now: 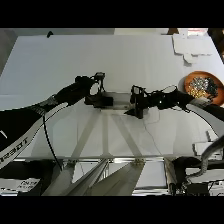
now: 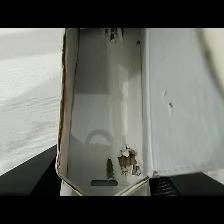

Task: Fold the box and place the chain.

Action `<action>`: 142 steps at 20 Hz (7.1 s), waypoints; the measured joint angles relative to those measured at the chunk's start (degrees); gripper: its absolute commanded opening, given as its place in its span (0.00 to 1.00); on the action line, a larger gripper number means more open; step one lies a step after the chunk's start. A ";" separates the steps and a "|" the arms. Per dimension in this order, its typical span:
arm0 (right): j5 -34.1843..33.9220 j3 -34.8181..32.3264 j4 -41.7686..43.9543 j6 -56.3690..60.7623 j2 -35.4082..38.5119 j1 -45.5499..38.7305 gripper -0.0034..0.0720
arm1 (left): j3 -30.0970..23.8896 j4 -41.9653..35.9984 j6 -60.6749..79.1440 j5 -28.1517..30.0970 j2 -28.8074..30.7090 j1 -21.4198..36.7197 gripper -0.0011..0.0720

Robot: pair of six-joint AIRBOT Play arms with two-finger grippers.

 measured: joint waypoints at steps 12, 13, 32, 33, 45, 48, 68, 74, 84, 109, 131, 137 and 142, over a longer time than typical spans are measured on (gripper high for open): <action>-0.61 0.00 0.07 -0.17 0.00 0.00 0.62 | -0.02 -2.32 -0.02 -0.55 1.99 0.66 0.42; -0.50 0.00 0.04 -0.17 0.00 0.00 0.62 | -0.02 -2.23 -0.02 -0.90 2.64 0.92 0.42; -0.26 0.00 -0.02 -0.04 0.00 0.00 0.62 | -5.35 -27.34 64.39 -10.71 17.97 21.09 0.51; -0.26 0.00 0.00 -0.04 0.00 0.00 0.62 | -6.78 -28.52 72.17 -10.36 17.92 22.97 0.71; -0.28 0.00 -0.02 -0.07 0.00 0.00 0.62 | -12.76 -46.71 130.94 -8.33 4.22 30.99 0.97; -0.26 0.00 0.00 -0.04 0.00 0.00 0.62 | -12.85 -48.37 138.79 -8.52 2.27 29.33 0.97; -0.35 0.00 0.04 -0.04 0.00 0.02 0.62 | -12.90 -52.09 139.49 -5.88 -2.75 22.14 0.97; -0.31 0.00 -0.02 0.11 0.00 0.00 0.62 | -12.87 -52.35 138.22 -4.48 -3.02 21.68 0.30; -0.31 0.00 -0.02 -0.04 0.00 0.00 0.62 | -12.87 -52.15 137.81 -4.17 -3.02 21.64 0.30; -0.61 -0.02 -15.06 10.12 13.55 -3.63 0.92 | -12.87 -52.06 137.87 -4.04 -3.02 21.64 0.30; -25.14 0.00 9.29 32.50 9.99 3.61 0.05 | -12.87 -52.11 137.68 -4.11 -3.02 21.64 0.30; -24.85 0.00 6.29 32.74 9.88 4.02 0.06 | -12.87 -52.11 137.72 -4.11 -3.02 21.64 0.30; -18.67 0.00 -10.64 37.29 20.87 4.07 0.11 | -12.87 -52.09 137.81 -4.11 -3.02 21.64 0.30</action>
